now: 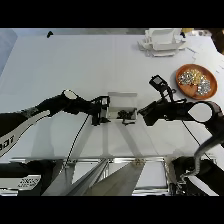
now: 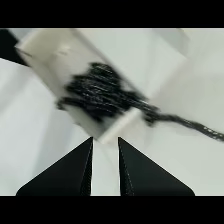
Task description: Fold the box and place the chain.
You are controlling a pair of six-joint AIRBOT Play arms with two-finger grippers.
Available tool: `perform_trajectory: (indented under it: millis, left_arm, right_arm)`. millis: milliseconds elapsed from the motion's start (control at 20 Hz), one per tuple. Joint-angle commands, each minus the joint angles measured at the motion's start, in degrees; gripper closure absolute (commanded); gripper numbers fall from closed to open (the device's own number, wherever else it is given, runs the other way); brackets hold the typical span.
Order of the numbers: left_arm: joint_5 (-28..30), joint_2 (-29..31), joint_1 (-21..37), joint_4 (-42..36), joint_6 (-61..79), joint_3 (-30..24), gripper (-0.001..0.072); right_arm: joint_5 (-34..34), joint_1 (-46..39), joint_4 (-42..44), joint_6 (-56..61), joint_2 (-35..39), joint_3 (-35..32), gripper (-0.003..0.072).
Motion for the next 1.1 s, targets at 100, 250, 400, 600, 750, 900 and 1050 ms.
perform_trajectory:
  millis: [100,250,400,600,750,900,1050]
  left_arm:
    - [0.0,0.0,0.0,0.0,0.0,0.0,0.0639]
    - [0.0,0.0,0.0,0.0,0.0,0.0,0.0639]
    - [0.0,0.0,0.0,0.0,0.0,0.0,0.0639]
    - [0.0,0.0,0.0,0.0,0.0,0.0,0.0639]
    - [0.0,0.0,0.0,0.0,0.0,0.0,0.0639]
    - [0.0,0.0,0.0,0.0,0.0,0.0,0.0639]
    - [0.0,0.0,0.0,0.0,0.0,0.0,0.0639]
  right_arm:
    - [-5.7,-0.1,-22.0,18.2,-3.6,0.0,0.0529]
    - [-12.0,-0.1,-24.8,27.5,-10.9,0.0,0.0481]
    - [-14.9,-0.2,-25.0,29.6,-16.8,0.1,0.0348]
    - [-14.8,-4.0,-25.0,32.2,-21.0,1.9,0.0349]
    - [-14.2,-6.5,-25.0,32.2,-21.8,3.5,0.0354]
    - [-14.2,-7.1,-25.0,32.0,-22.3,3.7,0.0391]
    - [-13.3,-7.1,-25.0,32.0,-24.6,3.8,0.0391]
